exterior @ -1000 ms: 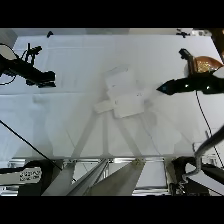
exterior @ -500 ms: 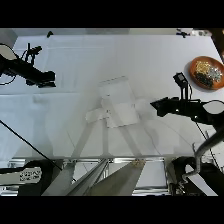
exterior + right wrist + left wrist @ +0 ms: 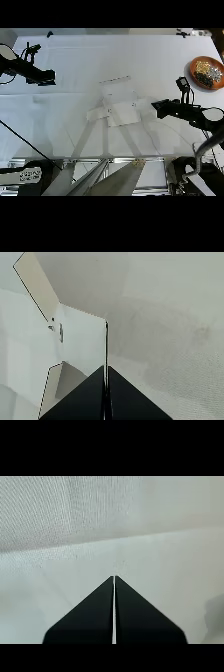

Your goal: Fold the box and place the chain.

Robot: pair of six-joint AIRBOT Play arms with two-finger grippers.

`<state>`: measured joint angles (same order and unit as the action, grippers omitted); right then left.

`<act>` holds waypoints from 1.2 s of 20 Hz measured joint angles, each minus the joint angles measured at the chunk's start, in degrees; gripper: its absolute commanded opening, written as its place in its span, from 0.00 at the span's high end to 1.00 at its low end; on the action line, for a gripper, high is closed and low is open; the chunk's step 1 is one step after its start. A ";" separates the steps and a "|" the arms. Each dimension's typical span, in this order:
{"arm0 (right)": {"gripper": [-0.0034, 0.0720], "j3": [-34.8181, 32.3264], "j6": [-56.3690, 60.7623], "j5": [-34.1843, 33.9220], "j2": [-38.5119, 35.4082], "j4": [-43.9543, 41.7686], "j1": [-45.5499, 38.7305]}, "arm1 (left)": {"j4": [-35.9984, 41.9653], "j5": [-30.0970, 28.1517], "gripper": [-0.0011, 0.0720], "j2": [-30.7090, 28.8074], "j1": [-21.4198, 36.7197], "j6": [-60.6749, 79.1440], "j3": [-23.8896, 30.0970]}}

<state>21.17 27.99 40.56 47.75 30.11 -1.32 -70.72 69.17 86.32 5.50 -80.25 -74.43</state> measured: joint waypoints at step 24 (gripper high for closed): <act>0.94 -0.11 -0.13 -0.72 -0.07 -0.15 0.00 | 36.06 5.55 0.03 11.19 -22.27 47.98 0.00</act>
<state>21.06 27.86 39.83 47.68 29.95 -1.32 -34.65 74.72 97.51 -16.78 -32.27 -74.43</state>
